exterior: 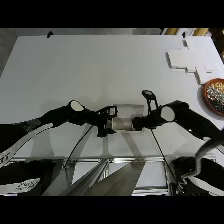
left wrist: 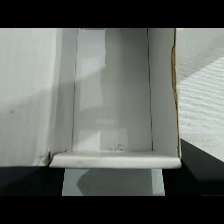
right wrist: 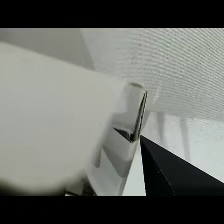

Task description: Fold the box and place the chain.

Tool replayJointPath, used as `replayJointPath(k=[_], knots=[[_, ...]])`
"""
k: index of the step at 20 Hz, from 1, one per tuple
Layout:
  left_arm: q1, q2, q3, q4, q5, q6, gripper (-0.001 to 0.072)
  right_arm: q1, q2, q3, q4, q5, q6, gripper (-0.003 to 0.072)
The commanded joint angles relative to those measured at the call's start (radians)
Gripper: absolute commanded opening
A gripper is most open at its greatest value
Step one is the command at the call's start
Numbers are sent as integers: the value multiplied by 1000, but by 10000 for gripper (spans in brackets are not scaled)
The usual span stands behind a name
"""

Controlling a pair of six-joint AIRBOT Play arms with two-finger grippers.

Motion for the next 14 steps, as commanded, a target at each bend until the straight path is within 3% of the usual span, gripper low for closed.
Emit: replayJointPath(k=[1,4,7,14], knots=[[1,1,0,0,0,0,205,77,-76,55,-131,16,181,453],[1,1,0,0,0,0,205,105,-116,83,-194,47,260,448],[1,1,0,0,0,0,205,104,-120,87,-215,61,282,380],[1,1,0,0,0,0,205,105,-120,87,-210,61,281,27]])
